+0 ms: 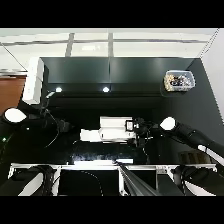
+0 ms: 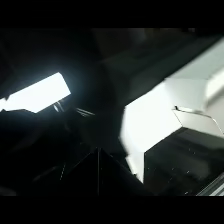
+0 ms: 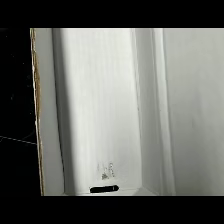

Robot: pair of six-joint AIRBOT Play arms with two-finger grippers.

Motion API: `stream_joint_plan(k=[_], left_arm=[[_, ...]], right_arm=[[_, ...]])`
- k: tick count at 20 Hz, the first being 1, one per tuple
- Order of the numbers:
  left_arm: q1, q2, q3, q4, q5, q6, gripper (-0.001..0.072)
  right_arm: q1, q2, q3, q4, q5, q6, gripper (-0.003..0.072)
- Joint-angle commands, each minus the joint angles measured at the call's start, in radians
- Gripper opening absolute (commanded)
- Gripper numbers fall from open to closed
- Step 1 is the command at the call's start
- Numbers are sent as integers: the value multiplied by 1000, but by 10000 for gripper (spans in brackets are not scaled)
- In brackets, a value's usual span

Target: Fold the box and place the chain.

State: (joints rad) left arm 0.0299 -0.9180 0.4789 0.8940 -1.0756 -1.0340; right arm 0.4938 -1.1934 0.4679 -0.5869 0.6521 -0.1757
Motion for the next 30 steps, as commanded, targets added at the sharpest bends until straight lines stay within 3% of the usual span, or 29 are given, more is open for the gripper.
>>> stream_joint_plan(k=[1,5,10,14,20,24,26,30], left_arm=[[96,-52,-64,-66,-58,-228,24],[10,-183,-100,-160,-47,-196,24],[-146,-326,-100,-423,19,23,24],[-178,-345,-100,-468,64,74,24],[-159,-335,-99,-448,46,124,24],[-61,-267,-96,-338,13,102,22],[-21,-239,-96,-241,43,37,21],[-82,-251,-100,-175,85,-37,21]], right_arm=[[0,-1,0,-1,0,-1,158],[0,-1,0,0,1,-1,158],[0,-1,0,-1,1,-1,158],[0,-1,0,-1,1,-1,158],[0,-1,0,-1,1,-1,158],[0,-1,0,-1,1,-1,158],[0,-1,0,-1,1,-1,158],[0,-1,0,-1,1,-1,158]])
